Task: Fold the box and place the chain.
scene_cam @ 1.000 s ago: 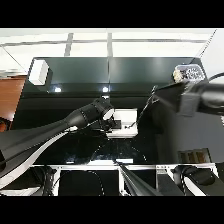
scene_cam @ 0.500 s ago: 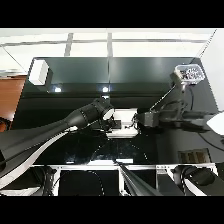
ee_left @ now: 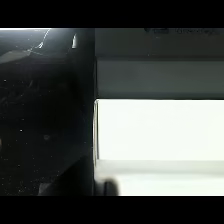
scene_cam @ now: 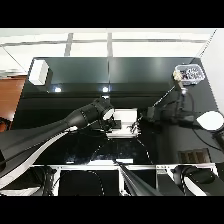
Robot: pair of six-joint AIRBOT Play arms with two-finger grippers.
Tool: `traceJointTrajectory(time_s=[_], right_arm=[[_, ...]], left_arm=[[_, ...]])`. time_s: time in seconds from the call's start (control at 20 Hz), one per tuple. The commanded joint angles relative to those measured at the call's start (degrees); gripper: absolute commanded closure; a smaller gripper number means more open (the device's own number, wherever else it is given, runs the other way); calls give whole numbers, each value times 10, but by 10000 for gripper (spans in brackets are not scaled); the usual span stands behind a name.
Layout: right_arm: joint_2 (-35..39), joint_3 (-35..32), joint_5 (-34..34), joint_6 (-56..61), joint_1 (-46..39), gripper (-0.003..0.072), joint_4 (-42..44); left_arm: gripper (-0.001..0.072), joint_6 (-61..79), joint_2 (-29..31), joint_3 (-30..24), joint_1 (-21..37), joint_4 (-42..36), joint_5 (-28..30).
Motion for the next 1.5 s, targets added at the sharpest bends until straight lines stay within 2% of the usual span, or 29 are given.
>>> traceJointTrajectory(time_s=[0.0,0.15,0.2,0.25,0.35,0.45,0.7,0.85,1.0,1.05,1.1,1.2,1.35,1.45], right_arm=[[0,0,-25,0,-123,429,-140],[-10,-7,-116,66,-202,413,-307],[-26,-7,-138,97,-222,139,-333],[-48,-6,-153,98,-236,-26,-331],[-112,4,-197,98,-257,-25,-280],[-207,65,-204,88,-260,-24,-233],[-459,327,-40,48,-257,-23,-206],[-531,408,-9,49,-257,-23,-205],[-549,422,-33,49,-257,-22,-192],[-550,422,-37,49,-257,54,-192],[-549,423,-36,48,-258,195,-193],[-548,423,-17,49,-262,674,-193],[-515,422,12,47,-255,662,-205],[-464,422,31,44,-241,662,-260]], left_arm=[[681,0,0,0,0,0,0],[682,0,0,0,0,0,0],[681,0,0,0,0,0,0],[681,0,0,0,0,0,0],[681,0,0,0,0,0,0],[681,0,0,0,0,0,0],[681,0,0,0,0,0,0],[681,0,0,0,0,0,0],[681,0,0,0,0,0,0],[681,0,0,0,0,0,0],[682,0,0,0,0,0,0],[681,0,0,0,0,0,0],[681,0,0,0,0,0,0],[681,0,0,0,0,0,0]])
